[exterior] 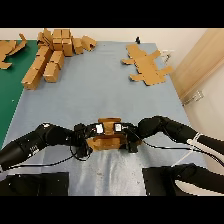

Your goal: Fold the box.

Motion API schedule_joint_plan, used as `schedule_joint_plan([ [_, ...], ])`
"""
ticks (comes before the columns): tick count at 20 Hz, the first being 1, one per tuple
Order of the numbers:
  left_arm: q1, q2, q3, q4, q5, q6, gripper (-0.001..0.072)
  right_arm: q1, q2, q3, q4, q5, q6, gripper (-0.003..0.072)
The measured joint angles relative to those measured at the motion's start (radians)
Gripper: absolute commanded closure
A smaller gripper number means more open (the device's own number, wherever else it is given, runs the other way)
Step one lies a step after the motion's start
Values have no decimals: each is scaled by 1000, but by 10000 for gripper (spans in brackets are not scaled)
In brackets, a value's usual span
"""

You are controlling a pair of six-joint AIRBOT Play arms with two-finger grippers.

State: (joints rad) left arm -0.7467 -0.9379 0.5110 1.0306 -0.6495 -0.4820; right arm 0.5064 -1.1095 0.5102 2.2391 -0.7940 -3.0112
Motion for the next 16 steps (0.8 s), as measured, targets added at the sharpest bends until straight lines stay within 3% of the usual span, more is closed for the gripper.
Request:
schedule_joint_plan([
  [4,-27,-17,4,-11,16,0,22,0,0,0,0,0,0,168],
  [6,-35,-31,4,-14,18,1,361,0,0,0,0,0,0,169],
  [7,-39,-37,4,-13,24,4,420,0,0,0,0,0,0,169],
  [16,-46,-51,4,-13,56,47,421,0,0,0,0,0,0,169],
])
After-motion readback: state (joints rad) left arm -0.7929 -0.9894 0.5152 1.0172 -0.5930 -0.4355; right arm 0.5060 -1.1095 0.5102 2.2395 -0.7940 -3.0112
